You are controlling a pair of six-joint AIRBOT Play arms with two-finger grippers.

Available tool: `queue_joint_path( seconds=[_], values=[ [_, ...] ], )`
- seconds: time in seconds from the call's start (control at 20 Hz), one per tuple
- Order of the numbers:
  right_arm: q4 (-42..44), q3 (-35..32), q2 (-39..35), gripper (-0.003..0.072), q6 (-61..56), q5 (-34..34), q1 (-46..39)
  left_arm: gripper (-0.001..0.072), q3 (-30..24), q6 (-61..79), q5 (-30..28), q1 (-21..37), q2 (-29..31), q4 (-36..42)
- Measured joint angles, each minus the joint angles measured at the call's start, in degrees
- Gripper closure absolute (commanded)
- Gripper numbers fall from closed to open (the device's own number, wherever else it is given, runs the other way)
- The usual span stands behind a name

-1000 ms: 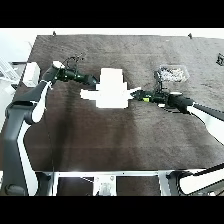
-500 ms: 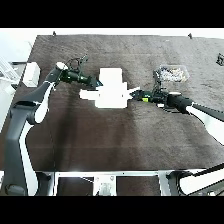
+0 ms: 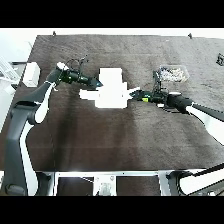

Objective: Fold the box and place the chain.

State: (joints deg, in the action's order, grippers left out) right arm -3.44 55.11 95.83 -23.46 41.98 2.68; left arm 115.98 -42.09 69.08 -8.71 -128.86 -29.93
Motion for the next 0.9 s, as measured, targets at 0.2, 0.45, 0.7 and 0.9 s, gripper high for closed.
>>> queue_joint_path(
  seconds=[0.2,0.45,0.7,0.9],
  values=[
    [0.0,0.0,0.0,0.0678,0.0,0.0,0.0,0.0242,0.0,1.0,-0.6,0.0,-0.2,0.7],
    [-0.1,0.0,0.0,0.0679,0.0,0.0,0.0,0.0361,0.0,1.7,-1.0,0.0,-0.3,1.5],
    [-0.1,0.0,0.0,0.0678,0.0,0.3,0.0,0.0478,0.0,1.9,-0.9,0.0,-0.3,1.9],
    [-0.2,0.0,0.0,0.0679,0.1,0.8,0.0,0.0478,0.0,2.0,-0.7,0.0,-0.3,3.0]
  ],
)
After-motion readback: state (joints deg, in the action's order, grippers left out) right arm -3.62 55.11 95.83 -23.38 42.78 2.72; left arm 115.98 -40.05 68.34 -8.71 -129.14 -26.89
